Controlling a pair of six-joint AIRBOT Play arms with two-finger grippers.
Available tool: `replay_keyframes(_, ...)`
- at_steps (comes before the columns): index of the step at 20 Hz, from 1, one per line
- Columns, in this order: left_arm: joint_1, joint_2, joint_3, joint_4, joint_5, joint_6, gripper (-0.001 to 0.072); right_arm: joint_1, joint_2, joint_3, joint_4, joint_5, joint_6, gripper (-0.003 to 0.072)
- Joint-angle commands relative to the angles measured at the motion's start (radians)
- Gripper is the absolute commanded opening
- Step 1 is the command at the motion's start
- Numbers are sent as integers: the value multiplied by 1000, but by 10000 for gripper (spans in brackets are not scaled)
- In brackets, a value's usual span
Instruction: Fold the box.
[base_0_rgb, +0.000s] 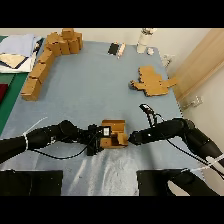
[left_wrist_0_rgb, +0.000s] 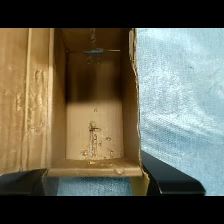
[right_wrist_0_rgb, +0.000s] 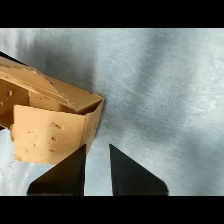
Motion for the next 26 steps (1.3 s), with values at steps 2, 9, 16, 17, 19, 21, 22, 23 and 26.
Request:
replay_keyframes(2, 0, 1, 0, 0, 0, 0, 452, 1, 1, 16, 50, -3, -2, 235)
replay_keyframes(9, 0, 1, 0, 0, 0, 0, 452, 82, -49, 16, 62, 51, 30, 449)
replay_keyframes(16, 0, 1, 0, 0, 0, 0, 452, 209, -139, 180, -207, -19, 367, 418)
replay_keyframes(17, 0, 1, 0, 0, 0, 0, 452, 262, -151, 203, -283, -40, 455, 395)
replay_keyframes(19, 0, 1, 0, 0, 0, 0, 452, 372, -182, 232, -410, -74, 610, 395)
replay_keyframes(21, 0, 1, 0, 0, 0, 0, 452, 452, -234, 260, -473, -134, 726, 395)
replay_keyframes(22, 0, 1, 0, 0, 0, 0, 452, 484, -263, 274, -492, -157, 771, 395)
replay_keyframes(23, 0, 1, 0, 0, 0, 0, 452, 507, -288, 288, -502, -170, 813, 395)
replay_keyframes(26, 0, 1, 0, 0, 0, 0, 452, 563, -354, 350, -516, -177, 880, 394)
